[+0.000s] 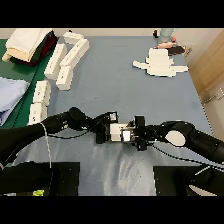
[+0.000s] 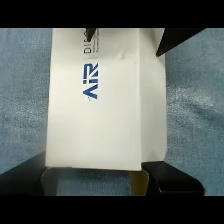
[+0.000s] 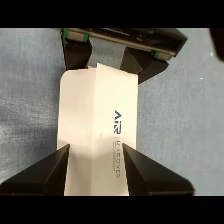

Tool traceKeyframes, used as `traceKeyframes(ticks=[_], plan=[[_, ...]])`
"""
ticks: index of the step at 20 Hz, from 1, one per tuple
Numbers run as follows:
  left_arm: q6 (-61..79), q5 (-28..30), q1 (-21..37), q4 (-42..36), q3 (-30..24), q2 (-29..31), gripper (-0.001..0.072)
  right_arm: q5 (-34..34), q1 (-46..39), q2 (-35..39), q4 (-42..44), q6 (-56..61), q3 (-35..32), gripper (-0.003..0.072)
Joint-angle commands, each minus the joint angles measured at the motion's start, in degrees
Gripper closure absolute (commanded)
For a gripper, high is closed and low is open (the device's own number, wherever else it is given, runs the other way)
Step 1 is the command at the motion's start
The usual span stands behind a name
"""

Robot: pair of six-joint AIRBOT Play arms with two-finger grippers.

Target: Fold the box.

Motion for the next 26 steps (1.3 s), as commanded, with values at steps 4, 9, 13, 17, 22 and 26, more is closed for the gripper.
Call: traceKeyframes(ticks=[4,9,13,17,22,26], plan=[[0.0,0.2,0.0,0.0,0.0,0.0,0.0345,-1.7,0.0,-1.9,-0.9,-0.1,0.0,0.0172],[0.0,0.2,0.0,0.0,0.0,0.0,0.0346,-2.6,0.0,-1.0,-2.6,-0.1,0.1,0.0172],[0.0,0.1,0.0,0.0,0.0,0.0,0.0346,-2.6,0.0,2.3,-2.6,-0.1,0.1,0.0172],[0.0,0.2,0.0,0.0,0.0,0.0,0.0345,-2.7,0.0,2.4,-2.6,-0.1,0.2,0.0172],[0.0,0.2,0.0,0.0,0.0,0.0,0.0346,-4.6,0.0,2.4,-3.5,-0.1,0.8,0.0172],[0.0,0.1,0.0,0.0,0.0,0.0,0.0345,-6.1,-0.1,2.4,-5.3,0.0,1.8,0.0172]])
